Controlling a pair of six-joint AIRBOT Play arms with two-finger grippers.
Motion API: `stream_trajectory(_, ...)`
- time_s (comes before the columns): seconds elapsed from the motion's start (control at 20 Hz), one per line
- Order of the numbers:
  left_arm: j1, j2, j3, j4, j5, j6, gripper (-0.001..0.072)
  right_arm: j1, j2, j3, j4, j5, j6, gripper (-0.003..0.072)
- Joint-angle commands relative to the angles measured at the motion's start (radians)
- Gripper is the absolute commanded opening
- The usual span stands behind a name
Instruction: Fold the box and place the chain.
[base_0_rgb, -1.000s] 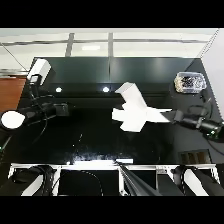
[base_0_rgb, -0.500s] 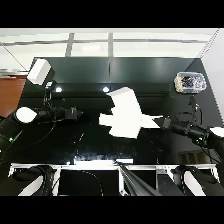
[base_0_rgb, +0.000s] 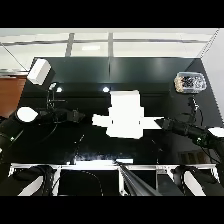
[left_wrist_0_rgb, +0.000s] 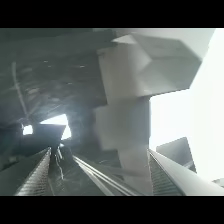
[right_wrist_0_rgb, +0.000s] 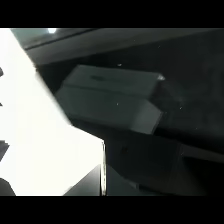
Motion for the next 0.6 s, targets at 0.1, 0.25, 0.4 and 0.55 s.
stream_trajectory(0.1,-0.029,-0.110,0.099,-0.113,-0.086,0.091,0.0706,0.033,0.001,0.000,-0.010,0.028,0.000,0.0012)
stream_trajectory(0.25,-0.029,-0.286,0.222,-0.306,-0.257,0.282,0.0706,0.121,0.001,0.000,-0.010,0.013,0.006,0.0012)
stream_trajectory(0.4,-0.029,-0.453,0.324,-0.367,-0.373,0.400,0.0706,0.161,0.001,0.000,-0.006,-0.019,0.039,0.0012)
stream_trajectory(0.55,-0.030,-0.578,0.380,-0.391,-0.422,0.459,0.0706,0.163,0.001,0.000,-0.006,-0.019,0.039,0.0012)
